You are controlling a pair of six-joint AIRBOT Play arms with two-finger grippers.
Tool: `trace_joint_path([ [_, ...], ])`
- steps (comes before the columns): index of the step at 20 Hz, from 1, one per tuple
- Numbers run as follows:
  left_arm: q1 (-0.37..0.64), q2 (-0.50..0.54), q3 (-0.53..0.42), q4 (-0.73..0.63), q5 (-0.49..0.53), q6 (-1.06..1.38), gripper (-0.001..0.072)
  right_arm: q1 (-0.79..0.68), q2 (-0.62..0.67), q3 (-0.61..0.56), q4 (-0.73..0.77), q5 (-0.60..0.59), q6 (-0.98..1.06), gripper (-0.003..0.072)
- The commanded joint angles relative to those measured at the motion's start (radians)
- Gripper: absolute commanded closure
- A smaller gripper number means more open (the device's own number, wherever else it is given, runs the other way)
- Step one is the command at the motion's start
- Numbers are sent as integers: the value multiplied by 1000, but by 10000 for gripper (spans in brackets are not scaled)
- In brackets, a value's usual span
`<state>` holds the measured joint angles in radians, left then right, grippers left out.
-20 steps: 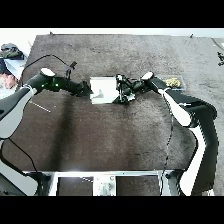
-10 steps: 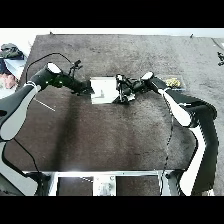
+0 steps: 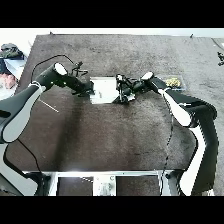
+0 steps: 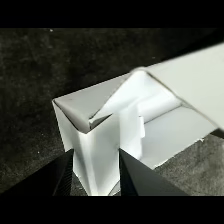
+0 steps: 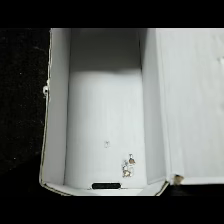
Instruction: Fold the box and place the chain.
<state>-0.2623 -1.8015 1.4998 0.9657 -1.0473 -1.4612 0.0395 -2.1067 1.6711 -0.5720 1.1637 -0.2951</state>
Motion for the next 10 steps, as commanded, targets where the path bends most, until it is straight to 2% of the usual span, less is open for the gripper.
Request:
trace_joint_path([
  [1, -34, -2, 25, 124, 11, -133, 409, 1, -1, 0, 0, 0, 0, 311],
  [4, -79, -14, 105, 293, -47, -282, 408, 1, 0, 0, 0, 0, 0, 311],
  [7, -117, -51, 186, 378, -138, -366, 408, 1, -1, 0, 0, 0, 0, 311],
  [10, -155, -83, 247, 469, -189, -436, 409, 1, -1, 0, 0, 0, 0, 311],
])
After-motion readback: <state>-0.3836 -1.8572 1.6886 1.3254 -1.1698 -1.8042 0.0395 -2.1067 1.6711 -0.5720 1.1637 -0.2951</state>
